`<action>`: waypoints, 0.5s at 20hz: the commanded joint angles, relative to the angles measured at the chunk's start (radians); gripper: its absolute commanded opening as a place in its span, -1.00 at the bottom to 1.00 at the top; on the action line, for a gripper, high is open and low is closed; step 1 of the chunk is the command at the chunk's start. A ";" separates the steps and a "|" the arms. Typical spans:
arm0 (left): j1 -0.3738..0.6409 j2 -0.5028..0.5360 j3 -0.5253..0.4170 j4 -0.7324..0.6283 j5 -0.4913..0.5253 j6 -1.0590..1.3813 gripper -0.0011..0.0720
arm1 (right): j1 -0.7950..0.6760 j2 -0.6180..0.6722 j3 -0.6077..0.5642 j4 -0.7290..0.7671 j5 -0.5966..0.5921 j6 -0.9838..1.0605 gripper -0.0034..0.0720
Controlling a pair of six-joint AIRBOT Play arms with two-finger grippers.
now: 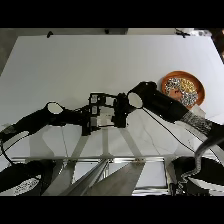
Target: Fold the box and place the chain.
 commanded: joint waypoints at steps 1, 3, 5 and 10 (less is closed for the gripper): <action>0.000 0.001 0.000 -0.002 -0.002 0.001 -0.73 | 0.001 0.001 -0.001 0.002 -0.033 0.005 0.16; 0.000 0.001 0.000 -0.002 -0.002 0.000 -0.73 | 0.001 0.001 -0.001 0.002 -0.041 0.006 0.14; 0.000 0.001 0.000 -0.002 -0.002 0.000 -0.73 | 0.001 0.000 -0.002 0.002 -0.043 0.015 0.13; 0.000 0.001 0.000 -0.002 -0.002 0.000 -0.73 | 0.001 0.000 -0.055 0.001 -0.079 0.028 0.09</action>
